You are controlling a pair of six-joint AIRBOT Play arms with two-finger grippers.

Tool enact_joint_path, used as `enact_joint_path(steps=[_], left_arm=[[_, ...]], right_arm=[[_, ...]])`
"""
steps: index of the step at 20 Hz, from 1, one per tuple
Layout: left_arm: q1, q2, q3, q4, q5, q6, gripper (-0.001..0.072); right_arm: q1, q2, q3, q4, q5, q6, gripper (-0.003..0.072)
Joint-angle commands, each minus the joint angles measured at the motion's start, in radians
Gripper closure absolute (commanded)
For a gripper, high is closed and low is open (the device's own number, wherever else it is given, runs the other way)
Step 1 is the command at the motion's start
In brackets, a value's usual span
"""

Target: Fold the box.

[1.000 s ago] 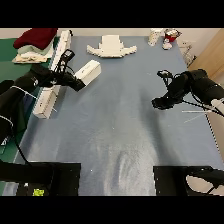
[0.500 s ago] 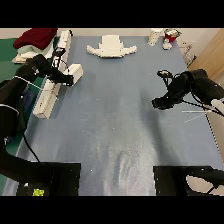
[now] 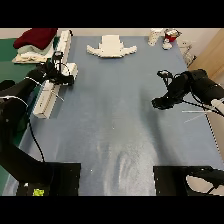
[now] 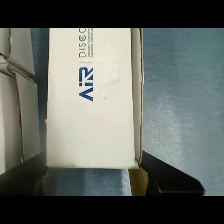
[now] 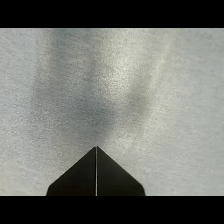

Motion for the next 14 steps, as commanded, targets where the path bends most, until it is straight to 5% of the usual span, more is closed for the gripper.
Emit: enact_joint_path(steps=[1, 14], left_arm=[[0.000, -0.028, 0.002, 0.031, 0.055, -0.015, 0.0295], [0.003, -0.066, 0.004, 0.033, 0.053, -0.015, 0.0291]], right_arm=[[0.000, -0.001, 0.001, 0.000, 0.000, 0.000, 0.0684], [0.000, -0.001, 0.001, 0.000, 0.000, 0.000, 0.0684]])
